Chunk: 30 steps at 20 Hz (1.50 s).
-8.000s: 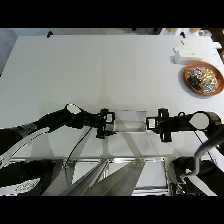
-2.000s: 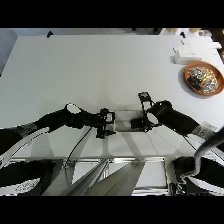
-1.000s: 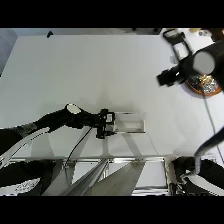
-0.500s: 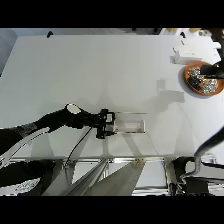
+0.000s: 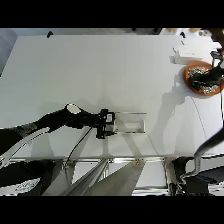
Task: Fold the box and place the chain.
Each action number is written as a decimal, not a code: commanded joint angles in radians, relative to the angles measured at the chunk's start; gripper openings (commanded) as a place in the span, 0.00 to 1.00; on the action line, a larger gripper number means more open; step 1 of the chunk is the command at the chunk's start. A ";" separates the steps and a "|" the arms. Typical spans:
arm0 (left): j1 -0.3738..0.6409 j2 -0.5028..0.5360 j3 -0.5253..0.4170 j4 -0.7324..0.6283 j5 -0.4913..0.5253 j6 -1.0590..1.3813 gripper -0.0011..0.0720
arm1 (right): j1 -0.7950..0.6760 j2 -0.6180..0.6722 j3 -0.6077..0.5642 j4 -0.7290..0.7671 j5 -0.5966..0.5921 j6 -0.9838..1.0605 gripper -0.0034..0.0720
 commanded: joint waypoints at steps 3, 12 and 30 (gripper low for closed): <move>-0.001 0.000 0.000 0.000 0.000 0.000 0.30 | -0.003 -0.028 0.001 0.046 -0.077 -0.017 0.33; -0.001 0.000 0.000 0.000 0.000 0.000 0.30 | -0.003 0.078 0.001 0.036 0.109 -0.076 0.06; -0.001 0.000 0.000 0.000 0.000 0.000 0.30 | 0.145 0.680 -0.002 0.354 0.575 -0.142 0.06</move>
